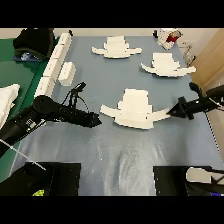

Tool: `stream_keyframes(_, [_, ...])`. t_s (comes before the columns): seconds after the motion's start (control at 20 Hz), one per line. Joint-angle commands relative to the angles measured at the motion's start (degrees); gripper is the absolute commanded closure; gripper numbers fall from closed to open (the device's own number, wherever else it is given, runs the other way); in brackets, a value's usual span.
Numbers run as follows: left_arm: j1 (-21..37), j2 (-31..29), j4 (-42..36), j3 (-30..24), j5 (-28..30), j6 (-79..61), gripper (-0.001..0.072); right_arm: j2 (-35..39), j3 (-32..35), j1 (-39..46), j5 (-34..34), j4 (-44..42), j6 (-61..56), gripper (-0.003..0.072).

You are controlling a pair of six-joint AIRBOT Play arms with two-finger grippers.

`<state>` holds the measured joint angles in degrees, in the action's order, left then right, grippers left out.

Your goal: Fold the box.

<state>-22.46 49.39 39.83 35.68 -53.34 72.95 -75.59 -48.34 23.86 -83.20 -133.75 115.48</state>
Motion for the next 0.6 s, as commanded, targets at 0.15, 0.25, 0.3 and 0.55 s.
stream_keyframes(0.15, [0.0, -2.5, 0.4, 0.0, -4.7, -1.2, 0.0695, 19.1, 20.8, -5.3, 13.7, 1.7, -3.7, 0.0513])
stream_keyframes(0.25, [0.0, -2.4, 0.4, 0.0, -4.3, -1.2, 0.0695, 18.3, 20.7, -6.2, 14.9, 1.3, -4.3, 0.0397])
stream_keyframes(0.3, [0.0, -2.4, 0.4, 0.0, -3.6, -1.2, 0.0695, 17.7, 20.7, -6.3, 15.6, 0.6, -4.3, 0.0397])
stream_keyframes(0.55, [0.0, -2.4, 0.4, 0.0, -0.3, -1.2, 0.0695, 13.4, 19.6, -10.6, 17.2, -0.5, -4.2, 0.0398])
